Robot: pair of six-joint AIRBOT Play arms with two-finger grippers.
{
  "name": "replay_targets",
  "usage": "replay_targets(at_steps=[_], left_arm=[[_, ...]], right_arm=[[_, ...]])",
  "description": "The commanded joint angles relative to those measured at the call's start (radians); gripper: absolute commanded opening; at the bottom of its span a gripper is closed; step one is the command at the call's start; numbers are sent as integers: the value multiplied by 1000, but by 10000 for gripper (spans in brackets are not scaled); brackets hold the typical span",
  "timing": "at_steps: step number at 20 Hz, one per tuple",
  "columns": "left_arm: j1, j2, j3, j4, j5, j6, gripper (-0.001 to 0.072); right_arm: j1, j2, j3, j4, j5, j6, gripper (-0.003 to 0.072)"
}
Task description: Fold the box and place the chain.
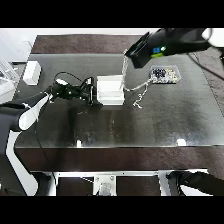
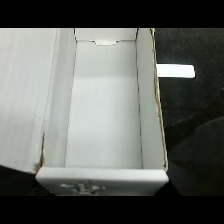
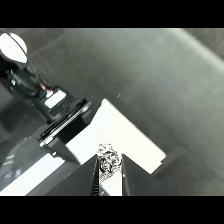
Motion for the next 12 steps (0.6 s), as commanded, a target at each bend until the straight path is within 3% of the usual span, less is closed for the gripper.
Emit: replay_targets(at_steps=[1,7,12], left_arm=[[0,1,0,0,0,0,558],[0,1,0,0,0,0,558],[0,1,0,0,0,0,558]], right_arm=[[17,0,-124,19,-105,9,2],[20,-6,-283,19,-338,10,3],[20,-84,-285,20,-349,34,3]])
